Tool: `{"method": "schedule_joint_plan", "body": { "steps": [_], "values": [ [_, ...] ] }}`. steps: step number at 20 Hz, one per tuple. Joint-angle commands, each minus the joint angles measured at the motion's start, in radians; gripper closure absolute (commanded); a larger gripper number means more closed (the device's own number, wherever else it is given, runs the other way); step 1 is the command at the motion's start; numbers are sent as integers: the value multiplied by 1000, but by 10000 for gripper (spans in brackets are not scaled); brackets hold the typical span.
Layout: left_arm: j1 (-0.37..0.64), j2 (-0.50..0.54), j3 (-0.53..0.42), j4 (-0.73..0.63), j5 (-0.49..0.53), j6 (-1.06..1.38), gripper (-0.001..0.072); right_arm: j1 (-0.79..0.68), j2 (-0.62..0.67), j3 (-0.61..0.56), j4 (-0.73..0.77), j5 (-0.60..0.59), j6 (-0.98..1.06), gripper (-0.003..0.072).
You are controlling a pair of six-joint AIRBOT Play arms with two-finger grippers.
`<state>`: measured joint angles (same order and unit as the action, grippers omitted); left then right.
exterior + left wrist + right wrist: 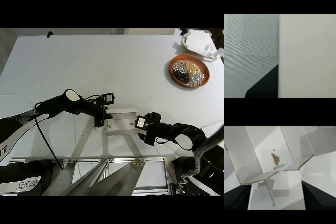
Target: Fold the box and place the chain.
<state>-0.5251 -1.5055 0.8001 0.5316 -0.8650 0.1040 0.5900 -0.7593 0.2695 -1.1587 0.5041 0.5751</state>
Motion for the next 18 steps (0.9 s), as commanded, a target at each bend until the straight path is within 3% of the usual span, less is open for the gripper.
{"method": "schedule_joint_plan", "body": {
  "steps": [1,7,12,18],
  "values": [
    [0,0,0,0,0,0,698,-17,-2,4,51,-11,-88,-7],
    [0,0,0,0,0,0,698,-57,-8,4,96,-29,-101,-7],
    [0,0,0,0,0,0,698,-57,-8,4,164,-110,-197,-7],
    [0,0,0,0,0,0,698,-57,-19,4,252,-105,-297,-6]
  ]
}}
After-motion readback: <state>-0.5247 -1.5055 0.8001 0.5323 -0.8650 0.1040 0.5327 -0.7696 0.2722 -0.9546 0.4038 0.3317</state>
